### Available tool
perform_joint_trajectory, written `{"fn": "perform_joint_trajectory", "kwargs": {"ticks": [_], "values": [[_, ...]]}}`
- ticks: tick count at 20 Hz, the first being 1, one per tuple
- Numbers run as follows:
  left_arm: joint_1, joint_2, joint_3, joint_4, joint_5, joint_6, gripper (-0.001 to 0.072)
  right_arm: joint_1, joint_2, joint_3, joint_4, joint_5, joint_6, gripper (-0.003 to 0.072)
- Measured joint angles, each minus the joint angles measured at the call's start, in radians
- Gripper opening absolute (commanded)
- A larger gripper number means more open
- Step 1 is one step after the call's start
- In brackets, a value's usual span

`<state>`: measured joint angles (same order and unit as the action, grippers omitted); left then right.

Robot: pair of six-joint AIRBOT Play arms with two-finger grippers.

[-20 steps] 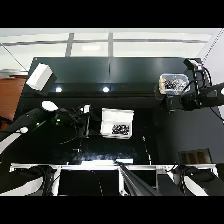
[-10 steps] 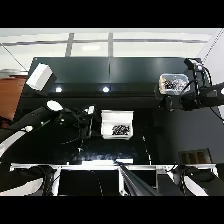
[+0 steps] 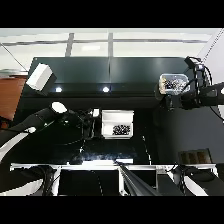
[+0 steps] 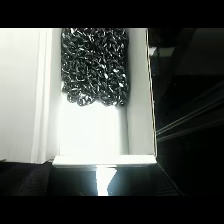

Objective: Fold the box and place the chain.

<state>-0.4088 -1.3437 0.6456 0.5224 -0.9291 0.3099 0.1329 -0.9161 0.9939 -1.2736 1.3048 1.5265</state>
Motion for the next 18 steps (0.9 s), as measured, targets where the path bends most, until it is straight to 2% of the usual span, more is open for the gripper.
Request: {"fn": "perform_joint_trajectory", "kwargs": {"ticks": [5, 6, 9, 10, 15, 18], "values": [[-0.017, 0.0, 0.001, 0.023, 0.025, -0.022, 0.0711, 0.0, 0.0, 0.0, -0.001, -0.006, 0.001, 0.0696], [-0.018, 0.0, 0.001, 0.024, 0.028, -0.023, 0.0679, 0.0, 0.0, 0.0, -0.001, -0.007, 0.0, 0.0697], [-0.021, 0.0, 0.001, 0.027, 0.031, -0.026, 0.0507, 0.0, 0.0, 0.0, -0.002, -0.013, 0.0, 0.0697], [-0.021, 0.0, 0.001, 0.027, 0.031, -0.027, 0.0489, 0.0, 0.0, 0.0, -0.002, -0.016, 0.0, 0.0697], [-0.028, 0.0, 0.001, 0.032, 0.037, -0.029, 0.0489, 0.02, -0.018, 0.0, 0.007, -0.097, -0.008, 0.0697], [-0.035, 0.0, 0.002, 0.039, 0.042, -0.03, 0.049, 0.089, -0.084, 0.007, 0.045, -0.176, -0.01, 0.0697]]}}
